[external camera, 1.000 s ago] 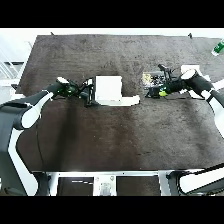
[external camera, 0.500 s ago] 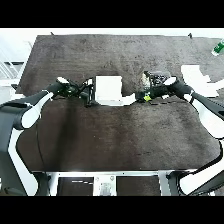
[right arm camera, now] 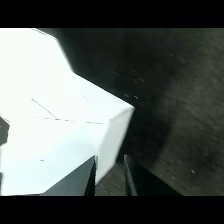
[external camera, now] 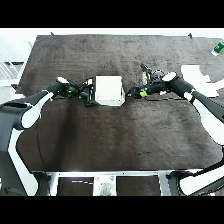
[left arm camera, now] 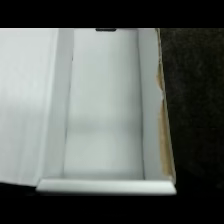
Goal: Fold the box and place the chain.
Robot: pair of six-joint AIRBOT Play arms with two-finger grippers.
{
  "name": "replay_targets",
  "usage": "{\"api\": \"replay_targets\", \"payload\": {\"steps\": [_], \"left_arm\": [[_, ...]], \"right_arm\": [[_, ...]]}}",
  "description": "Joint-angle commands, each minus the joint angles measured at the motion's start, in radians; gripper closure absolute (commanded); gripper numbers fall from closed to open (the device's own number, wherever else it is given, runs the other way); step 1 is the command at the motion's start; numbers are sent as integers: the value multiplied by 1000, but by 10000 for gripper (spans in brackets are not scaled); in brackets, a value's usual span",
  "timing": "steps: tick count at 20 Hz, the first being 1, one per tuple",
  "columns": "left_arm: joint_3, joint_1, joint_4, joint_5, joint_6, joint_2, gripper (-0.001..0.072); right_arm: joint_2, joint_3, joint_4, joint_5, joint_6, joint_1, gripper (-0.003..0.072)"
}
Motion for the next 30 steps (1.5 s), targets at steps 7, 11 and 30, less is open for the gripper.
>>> {"api": "replay_targets", "payload": {"steps": [7, 11, 30], "left_arm": [[0, 0, 0, 0, 0, -1, 240], [0, 0, 0, 0, 0, -1, 240], [0, 0, 0, 0, 0, -1, 240]], "right_arm": [[5, 5, 22, -70, 4, 60, 208], [5, 5, 22, -70, 24, 74, 208], [-63, 137, -230, -76, 269, 172, 209]]}}
